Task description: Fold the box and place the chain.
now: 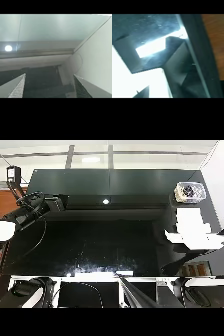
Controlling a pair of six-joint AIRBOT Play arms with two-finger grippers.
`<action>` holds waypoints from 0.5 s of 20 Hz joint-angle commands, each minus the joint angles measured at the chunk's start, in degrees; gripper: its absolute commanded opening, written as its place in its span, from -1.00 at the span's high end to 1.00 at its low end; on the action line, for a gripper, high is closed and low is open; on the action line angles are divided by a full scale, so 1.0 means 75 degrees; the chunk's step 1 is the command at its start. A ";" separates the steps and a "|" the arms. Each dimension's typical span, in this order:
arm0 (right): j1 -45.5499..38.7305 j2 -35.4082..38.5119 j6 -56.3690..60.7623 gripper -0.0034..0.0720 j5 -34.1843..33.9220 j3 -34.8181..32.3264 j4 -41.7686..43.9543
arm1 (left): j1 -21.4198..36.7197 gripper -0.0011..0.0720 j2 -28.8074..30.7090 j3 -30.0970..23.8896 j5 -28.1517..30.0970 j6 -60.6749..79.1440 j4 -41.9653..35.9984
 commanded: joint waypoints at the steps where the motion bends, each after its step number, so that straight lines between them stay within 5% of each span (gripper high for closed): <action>1: -0.0009 -0.0052 -0.0201 0.90 0.0469 0.0017 0.0536 | -0.0017 -0.96 -0.0006 0.0006 0.0009 0.0003 -0.0061; 10: 0.0708 0.0265 -0.0221 0.90 0.1355 -0.0595 0.2585 | -0.0017 -0.97 -0.0006 0.0003 0.0020 0.0003 -0.0061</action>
